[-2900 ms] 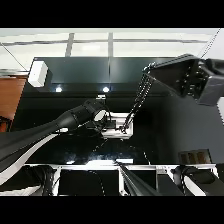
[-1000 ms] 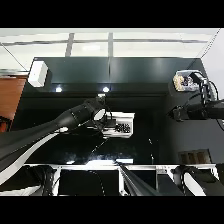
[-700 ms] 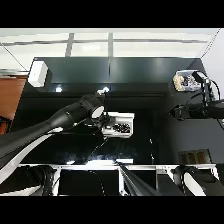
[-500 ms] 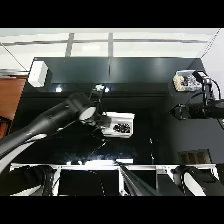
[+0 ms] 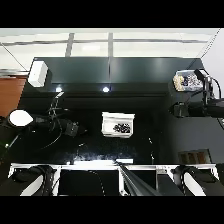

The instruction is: Fold the box and place the chain.

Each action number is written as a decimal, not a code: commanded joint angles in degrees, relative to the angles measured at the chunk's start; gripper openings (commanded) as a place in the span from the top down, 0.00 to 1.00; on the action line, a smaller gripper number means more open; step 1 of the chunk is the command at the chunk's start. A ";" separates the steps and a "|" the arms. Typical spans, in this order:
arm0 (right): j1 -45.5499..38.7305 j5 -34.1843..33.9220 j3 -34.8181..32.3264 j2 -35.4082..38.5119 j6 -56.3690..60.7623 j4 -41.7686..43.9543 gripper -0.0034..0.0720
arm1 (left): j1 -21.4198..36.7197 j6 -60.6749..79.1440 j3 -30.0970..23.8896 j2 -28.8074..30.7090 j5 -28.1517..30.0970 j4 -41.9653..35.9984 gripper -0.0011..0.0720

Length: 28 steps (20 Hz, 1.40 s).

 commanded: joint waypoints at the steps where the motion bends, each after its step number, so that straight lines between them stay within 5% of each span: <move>1: -0.02 -1.73 -0.02 0.00 0.59 4.48 0.59 | 11.19 41.97 -5.62 -4.37 -5.18 -25.11 0.00; 7: -0.02 -1.70 -0.02 0.00 0.85 5.35 0.59 | 4.09 75.47 -4.92 -10.71 0.42 -23.96 0.01; 11: -0.02 -1.86 -0.02 0.00 1.31 5.38 0.59 | -7.74 75.45 1.68 -15.80 8.41 -5.07 0.01; 17: -0.02 -2.08 -0.02 0.00 1.49 5.35 0.59 | -11.17 73.88 10.58 -27.96 7.52 -7.76 0.01; 28: -0.02 -2.03 -0.02 0.00 1.46 5.38 0.59 | -12.68 74.88 11.02 -30.82 7.06 -14.60 0.01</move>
